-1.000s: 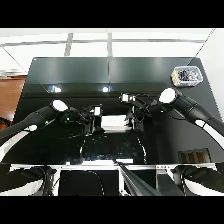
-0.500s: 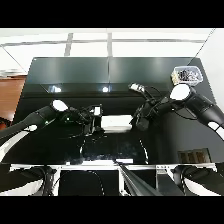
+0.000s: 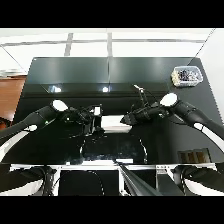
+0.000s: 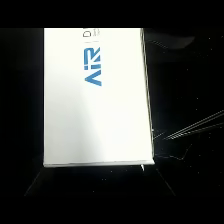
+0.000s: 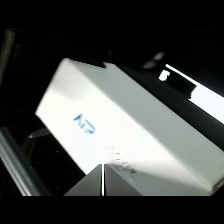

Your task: Fold the box and place the chain.

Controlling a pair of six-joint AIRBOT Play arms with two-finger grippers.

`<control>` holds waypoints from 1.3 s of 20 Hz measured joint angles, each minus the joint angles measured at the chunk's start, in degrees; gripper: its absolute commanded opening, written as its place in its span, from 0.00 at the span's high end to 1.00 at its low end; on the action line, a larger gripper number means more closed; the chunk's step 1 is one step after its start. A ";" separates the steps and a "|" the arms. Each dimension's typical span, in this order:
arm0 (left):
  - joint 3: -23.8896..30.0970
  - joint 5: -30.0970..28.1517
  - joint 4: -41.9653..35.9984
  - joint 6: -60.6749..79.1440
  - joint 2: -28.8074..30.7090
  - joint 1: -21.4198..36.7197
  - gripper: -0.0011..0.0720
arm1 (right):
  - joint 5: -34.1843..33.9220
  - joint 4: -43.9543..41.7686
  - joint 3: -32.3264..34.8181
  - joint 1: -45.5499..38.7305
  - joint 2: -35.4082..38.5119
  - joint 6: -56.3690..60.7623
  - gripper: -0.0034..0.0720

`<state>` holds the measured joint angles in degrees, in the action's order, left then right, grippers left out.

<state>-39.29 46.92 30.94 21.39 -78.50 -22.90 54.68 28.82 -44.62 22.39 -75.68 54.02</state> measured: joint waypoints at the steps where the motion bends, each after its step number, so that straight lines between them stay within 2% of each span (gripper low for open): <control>1: 0.00 0.00 -0.02 -0.02 0.00 -0.02 0.50 | -0.44 0.57 0.07 0.04 -0.57 0.55 0.93; 7: 0.00 0.02 -0.02 0.00 0.04 0.04 0.50 | 0.24 4.81 -0.96 -2.62 0.76 3.34 0.93; 9: 0.00 -0.04 0.37 0.02 0.50 0.28 0.47 | 4.33 4.00 -2.73 -5.86 4.33 3.50 0.93; 10: 0.00 -0.07 0.57 -0.26 1.03 0.44 0.27 | 7.34 4.17 -3.32 -7.89 6.38 3.50 0.93; 11: 0.00 -0.26 0.85 -0.92 1.88 0.70 0.01 | 9.99 4.94 -3.87 -10.56 8.98 3.52 0.93; 15: -0.44 0.39 5.25 -8.15 7.04 2.03 0.02 | 18.88 10.60 -4.83 -20.50 17.97 4.55 0.93; 18: -2.36 3.10 8.66 -14.23 10.21 2.05 0.02 | 21.70 13.88 -4.92 -24.96 21.22 5.09 0.93; 20: -4.98 3.98 8.59 -17.51 10.47 -0.11 0.02 | 22.01 14.99 -4.57 -26.36 22.18 5.40 0.93; 23: -10.38 3.74 8.04 -22.43 6.58 -5.09 0.02 | 20.02 15.61 -3.72 -27.26 22.84 5.49 0.93; 26: -16.55 3.50 7.67 -27.98 -0.66 -8.35 0.02 | 18.45 16.06 -3.02 -27.63 23.08 5.62 0.93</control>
<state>-55.83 50.41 38.61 -6.59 -79.15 -31.24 73.12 44.88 -47.64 -5.23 -52.60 59.64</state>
